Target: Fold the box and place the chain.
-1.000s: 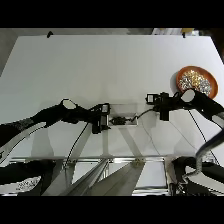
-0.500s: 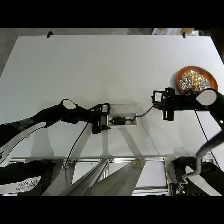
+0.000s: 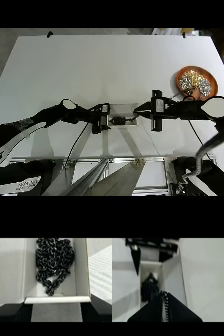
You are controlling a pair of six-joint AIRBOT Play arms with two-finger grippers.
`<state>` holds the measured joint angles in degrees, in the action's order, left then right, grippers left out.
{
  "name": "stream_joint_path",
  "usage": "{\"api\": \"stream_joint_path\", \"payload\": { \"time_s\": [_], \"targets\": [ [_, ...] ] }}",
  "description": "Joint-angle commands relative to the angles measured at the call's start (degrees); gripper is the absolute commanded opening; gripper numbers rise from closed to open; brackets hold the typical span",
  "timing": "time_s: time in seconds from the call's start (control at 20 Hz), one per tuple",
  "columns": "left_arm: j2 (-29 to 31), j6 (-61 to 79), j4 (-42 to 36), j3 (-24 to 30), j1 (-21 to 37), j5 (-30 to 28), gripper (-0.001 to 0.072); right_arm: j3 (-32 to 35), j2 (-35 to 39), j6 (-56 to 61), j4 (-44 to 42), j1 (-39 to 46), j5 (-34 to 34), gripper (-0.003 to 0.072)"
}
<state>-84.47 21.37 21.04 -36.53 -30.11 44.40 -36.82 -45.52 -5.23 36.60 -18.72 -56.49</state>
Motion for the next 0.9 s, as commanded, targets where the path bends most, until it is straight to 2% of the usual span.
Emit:
{"api": "stream_joint_path", "payload": {
  "time_s": [0.0, 0.3, 0.55, 0.6, 0.7, 0.8, 0.85],
  "targets": [
    [0.02, 0.02, 0.0, 0.02, 0.0, 0.0, 0.0253, -0.07, 0.37, -0.02, -5.66, -5.46, 4.09, 0.0014],
    [0.02, 0.02, 0.02, 0.02, 0.0, 0.0, 0.0253, -0.07, -1.18, 0.02, -5.07, -9.18, 8.46, 0.0015],
    [0.02, 0.02, 0.0, 0.02, 0.0, 0.0, 0.0253, -0.07, -6.29, 2.49, 4.5, -8.98, 9.81, 0.0018],
    [0.02, 0.02, 0.02, 0.02, 0.0, 0.0, 0.0253, -0.07, -7.69, 3.85, 5.29, -9.01, 10.21, 0.0064],
    [0.02, 0.02, 0.0, 0.02, 0.0, 0.0, 0.0253, -0.09, -9.14, 3.93, 5.42, -9.01, 12.07, 0.0242],
    [0.02, 0.02, 0.02, 0.02, 0.0, -0.02, 0.0253, -0.9, -8.17, 4.0, 5.44, -8.24, 13.51, 0.0248],
    [0.02, 0.02, 0.02, 0.02, 0.0, 0.0, 0.0253, -2.12, -7.5, 5.49, 5.66, -6.93, 13.0, 0.0214]
  ]
}}
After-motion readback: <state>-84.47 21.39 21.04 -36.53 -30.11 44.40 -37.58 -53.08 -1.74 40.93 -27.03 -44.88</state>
